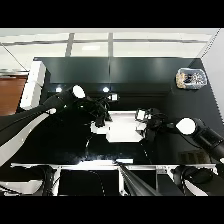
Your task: Fold the box and place the chain.
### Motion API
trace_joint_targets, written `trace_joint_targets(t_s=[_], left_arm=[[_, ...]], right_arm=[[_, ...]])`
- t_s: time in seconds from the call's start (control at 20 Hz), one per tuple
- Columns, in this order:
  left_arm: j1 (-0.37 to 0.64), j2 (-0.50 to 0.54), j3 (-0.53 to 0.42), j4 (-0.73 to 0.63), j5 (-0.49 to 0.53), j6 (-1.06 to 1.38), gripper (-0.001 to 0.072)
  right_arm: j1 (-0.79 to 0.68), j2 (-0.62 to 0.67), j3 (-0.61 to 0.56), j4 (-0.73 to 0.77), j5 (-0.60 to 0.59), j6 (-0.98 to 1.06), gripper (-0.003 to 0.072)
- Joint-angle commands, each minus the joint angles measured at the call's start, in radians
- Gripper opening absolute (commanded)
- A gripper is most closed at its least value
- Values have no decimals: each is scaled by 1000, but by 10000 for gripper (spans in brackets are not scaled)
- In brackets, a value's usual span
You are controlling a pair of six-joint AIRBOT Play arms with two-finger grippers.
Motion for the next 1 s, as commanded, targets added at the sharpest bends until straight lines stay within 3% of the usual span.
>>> trace_joint_targets(t_s=[0.0,0.15,0.35,0.5,0.7,0.95], left_arm=[[-2,2,0,-3,15,19,23],[-2,2,0,-4,16,18,23],[-2,2,0,-4,15,17,23],[-2,2,0,-5,13,14,23],[-2,2,0,-5,13,14,23],[-2,2,0,-5,14,14,23]], right_arm=[[-26,-2,21,-85,75,-92,720],[-53,-3,20,-204,209,-25,720],[-29,-17,-14,-131,227,-27,720],[44,-50,-47,-14,158,-71,720],[101,-54,-43,83,-77,-68,720],[-24,-54,70,33,1,-68,720]])
